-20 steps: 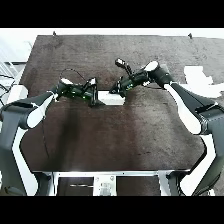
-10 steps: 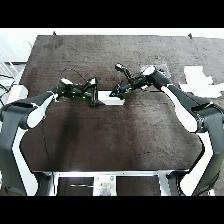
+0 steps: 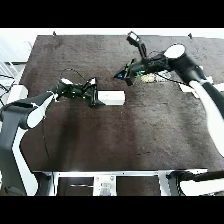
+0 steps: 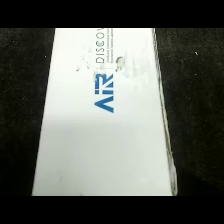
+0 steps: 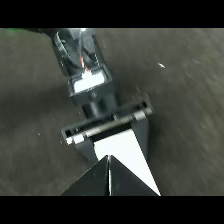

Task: Fold the box and place the chain.

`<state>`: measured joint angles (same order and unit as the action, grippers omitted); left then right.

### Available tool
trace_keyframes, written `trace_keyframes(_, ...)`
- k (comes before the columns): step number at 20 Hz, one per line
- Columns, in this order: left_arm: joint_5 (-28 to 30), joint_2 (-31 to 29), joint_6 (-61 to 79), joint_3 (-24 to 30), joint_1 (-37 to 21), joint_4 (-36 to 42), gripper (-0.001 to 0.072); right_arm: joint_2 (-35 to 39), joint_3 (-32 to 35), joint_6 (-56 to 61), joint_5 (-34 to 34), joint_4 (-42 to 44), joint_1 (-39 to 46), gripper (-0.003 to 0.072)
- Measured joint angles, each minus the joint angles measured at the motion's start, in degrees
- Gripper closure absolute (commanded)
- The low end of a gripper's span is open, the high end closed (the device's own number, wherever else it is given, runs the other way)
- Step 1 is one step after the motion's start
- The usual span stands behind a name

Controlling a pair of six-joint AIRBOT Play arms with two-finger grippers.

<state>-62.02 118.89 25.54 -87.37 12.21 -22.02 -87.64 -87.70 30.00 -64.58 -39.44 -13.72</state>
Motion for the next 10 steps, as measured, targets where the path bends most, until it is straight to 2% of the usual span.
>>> trace_keyframes(3, 0.0, 0.0, 0.0, 0.0, 0.0, 0.0, 0.0217, 13.7, 12.7, 4.1, 8.7, -3.3, 2.0, 0.0687)
trace_keyframes(7, 0.0, 0.0, 0.0, 0.0, 0.0, 0.0, 0.0217, 34.5, 35.0, 7.1, 27.6, -4.8, 5.8, 0.0687)
trace_keyframes(10, 0.0, 0.0, 0.0, 0.0, 0.0, 0.0, 0.0217, 48.3, 50.7, 8.3, 39.0, -5.2, 9.2, 0.0687)
